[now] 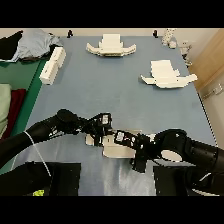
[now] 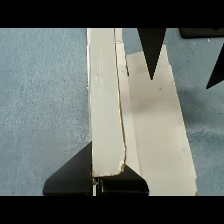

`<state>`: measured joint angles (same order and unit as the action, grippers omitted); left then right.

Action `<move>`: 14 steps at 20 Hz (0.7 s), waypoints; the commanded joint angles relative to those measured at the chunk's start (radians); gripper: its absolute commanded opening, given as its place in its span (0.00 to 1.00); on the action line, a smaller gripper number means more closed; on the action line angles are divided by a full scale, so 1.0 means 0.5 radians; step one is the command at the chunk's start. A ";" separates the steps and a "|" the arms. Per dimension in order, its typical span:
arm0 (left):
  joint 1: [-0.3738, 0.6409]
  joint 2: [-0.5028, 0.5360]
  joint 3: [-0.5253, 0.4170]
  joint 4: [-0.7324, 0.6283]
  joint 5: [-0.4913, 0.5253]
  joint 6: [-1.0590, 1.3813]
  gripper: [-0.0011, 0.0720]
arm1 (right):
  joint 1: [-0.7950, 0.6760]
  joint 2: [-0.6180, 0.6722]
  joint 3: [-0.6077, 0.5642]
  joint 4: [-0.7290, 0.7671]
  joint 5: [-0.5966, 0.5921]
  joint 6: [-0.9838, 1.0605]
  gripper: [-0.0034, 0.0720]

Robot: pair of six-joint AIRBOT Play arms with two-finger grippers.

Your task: Fold the box.

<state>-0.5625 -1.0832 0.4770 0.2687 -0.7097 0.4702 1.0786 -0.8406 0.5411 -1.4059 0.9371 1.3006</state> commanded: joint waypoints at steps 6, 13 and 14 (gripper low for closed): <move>0.002 0.000 0.001 0.000 0.002 0.001 0.03 | 0.042 -0.070 -0.010 0.008 -0.043 -0.210 0.83; 0.002 0.000 0.001 0.000 0.002 0.001 0.03 | 0.240 -0.070 -0.158 -0.482 -0.196 0.002 0.82; 0.002 0.000 0.001 0.000 0.002 0.001 0.03 | 0.240 -0.070 -0.158 -0.578 -0.243 0.044 0.82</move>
<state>-0.5621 -1.0832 0.4770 0.2684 -0.7090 0.4702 1.1770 -0.8753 0.4767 -1.5459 0.8780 1.2537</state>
